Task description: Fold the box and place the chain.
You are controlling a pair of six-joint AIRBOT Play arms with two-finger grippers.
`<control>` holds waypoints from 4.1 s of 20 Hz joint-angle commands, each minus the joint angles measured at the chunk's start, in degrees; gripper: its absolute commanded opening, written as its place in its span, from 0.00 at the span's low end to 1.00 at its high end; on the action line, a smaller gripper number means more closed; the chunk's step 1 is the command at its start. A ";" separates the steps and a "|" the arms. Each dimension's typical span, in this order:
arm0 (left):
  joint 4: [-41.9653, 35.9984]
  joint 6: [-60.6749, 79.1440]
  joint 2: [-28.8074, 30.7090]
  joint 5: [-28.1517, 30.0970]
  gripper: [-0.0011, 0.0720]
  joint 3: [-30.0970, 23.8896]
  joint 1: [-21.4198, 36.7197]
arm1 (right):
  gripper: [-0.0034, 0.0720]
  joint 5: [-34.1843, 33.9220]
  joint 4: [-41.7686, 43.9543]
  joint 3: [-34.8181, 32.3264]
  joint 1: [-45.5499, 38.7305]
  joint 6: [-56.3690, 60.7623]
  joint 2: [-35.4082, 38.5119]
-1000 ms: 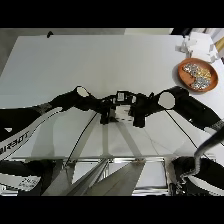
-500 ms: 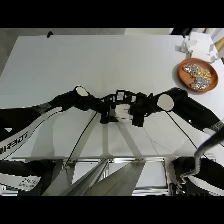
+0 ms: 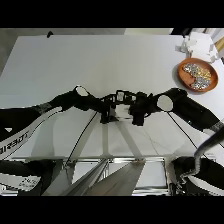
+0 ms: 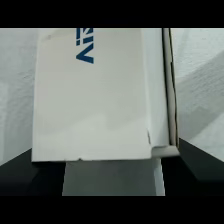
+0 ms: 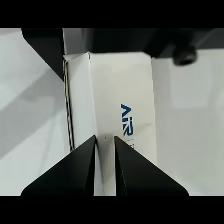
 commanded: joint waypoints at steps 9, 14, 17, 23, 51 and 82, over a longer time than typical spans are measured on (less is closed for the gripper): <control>0.11 -0.15 0.04 -0.28 0.30 -0.02 0.00 | 0.35 5.57 -2.97 -0.07 -0.02 -0.15 0.04; 0.11 -0.13 0.04 -0.28 0.30 -0.02 0.00 | 0.35 5.60 -2.89 -0.04 -0.02 -0.26 0.04; 0.11 -0.13 0.04 -0.28 0.30 -0.02 0.00 | 0.45 4.76 -1.77 -0.04 -0.02 -0.26 0.04; 0.11 -0.15 0.04 -0.28 0.30 -0.02 0.00 | 0.33 -1.33 3.72 -0.04 -0.02 -0.24 0.04; 0.11 -0.15 0.04 -0.28 0.30 -0.02 0.00 | 0.49 3.43 -0.81 -0.02 -0.02 -15.80 1.31; 0.11 -0.15 0.04 -0.28 0.30 -0.02 0.00 | 0.24 4.31 -0.96 -0.04 -1.44 -9.07 2.60</control>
